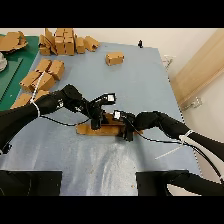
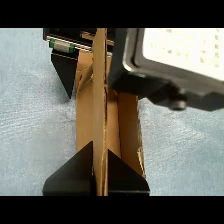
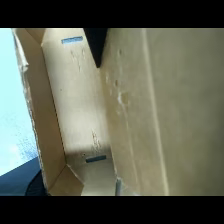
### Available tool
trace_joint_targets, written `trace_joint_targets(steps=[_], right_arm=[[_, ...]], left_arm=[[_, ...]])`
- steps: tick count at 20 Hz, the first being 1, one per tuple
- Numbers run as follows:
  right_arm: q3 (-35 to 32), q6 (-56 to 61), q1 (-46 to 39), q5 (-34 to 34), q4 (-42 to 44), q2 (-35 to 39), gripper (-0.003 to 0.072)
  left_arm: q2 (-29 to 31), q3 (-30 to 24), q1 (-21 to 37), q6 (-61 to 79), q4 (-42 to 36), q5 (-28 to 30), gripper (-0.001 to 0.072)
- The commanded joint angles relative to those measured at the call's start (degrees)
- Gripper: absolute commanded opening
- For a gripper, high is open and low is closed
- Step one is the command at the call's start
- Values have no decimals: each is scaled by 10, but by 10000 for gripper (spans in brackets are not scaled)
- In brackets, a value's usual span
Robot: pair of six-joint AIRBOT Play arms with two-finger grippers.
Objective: Fold the box.
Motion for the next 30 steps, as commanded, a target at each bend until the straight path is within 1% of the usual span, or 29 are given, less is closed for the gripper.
trace_joint_targets(steps=[1, 4, 6, 7, 8, 9, 12, 16, 27, 30], right_arm=[[0, 19, -2, -7, -6, 0, 692], [1, 11, -16, -10, -3, 0, 692], [12, -26, -26, -59, 13, 0, 692], [20, -26, -27, -87, 13, 0, 692], [27, -26, -28, -105, 14, 0, 692], [30, -26, -29, -109, 25, 0, 692], [31, -26, -29, -101, 31, -3, 692], [31, -26, -29, -95, 35, -5, 693], [27, -26, -29, -91, 31, -6, 692], [26, -26, -29, -92, 33, -16, 692]], left_arm=[[0, 0, 0, -2, 1, -1, 12], [0, 0, 0, -2, 1, -1, 12], [0, 0, 0, 0, 1, -1, 12], [0, 0, 0, 0, 1, -1, 12], [0, 0, 0, 0, 1, -1, 12], [0, 0, 0, 0, 1, -1, 12], [0, 0, 0, 0, 0, -4, 12], [0, 0, 0, -3, 0, -26, 12], [0, 0, 0, -3, 0, -20, 12], [0, 0, 0, -3, -2, -20, 12]])
